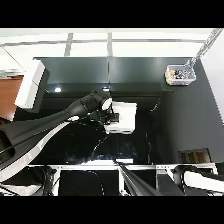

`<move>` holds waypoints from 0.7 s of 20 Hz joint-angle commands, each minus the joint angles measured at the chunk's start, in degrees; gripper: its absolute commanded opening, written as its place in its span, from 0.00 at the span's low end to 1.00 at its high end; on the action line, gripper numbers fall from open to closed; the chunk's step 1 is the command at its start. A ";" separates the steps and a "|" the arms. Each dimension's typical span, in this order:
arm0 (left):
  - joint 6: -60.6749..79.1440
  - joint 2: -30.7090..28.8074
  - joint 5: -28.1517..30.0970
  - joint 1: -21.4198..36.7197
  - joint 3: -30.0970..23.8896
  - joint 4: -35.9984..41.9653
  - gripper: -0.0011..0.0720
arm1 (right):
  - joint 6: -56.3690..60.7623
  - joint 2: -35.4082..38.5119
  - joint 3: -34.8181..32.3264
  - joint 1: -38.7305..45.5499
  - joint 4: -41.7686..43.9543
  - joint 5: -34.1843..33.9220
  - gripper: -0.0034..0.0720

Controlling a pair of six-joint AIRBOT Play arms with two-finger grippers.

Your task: Fold the box and place the chain.

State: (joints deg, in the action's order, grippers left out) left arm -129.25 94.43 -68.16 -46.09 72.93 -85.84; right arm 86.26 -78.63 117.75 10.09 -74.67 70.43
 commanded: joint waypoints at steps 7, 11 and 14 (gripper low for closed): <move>0.02 0.04 -0.04 0.02 0.04 -0.02 0.05 | -3.65 15.47 0.00 -6.03 16.37 2.54 0.06; 0.02 0.04 -0.02 0.02 0.07 -0.02 0.05 | -4.90 17.11 0.00 -10.93 20.81 2.93 0.06; 0.02 0.04 -0.02 0.02 0.07 -0.02 0.05 | -4.76 17.31 0.00 -15.85 20.92 6.36 0.06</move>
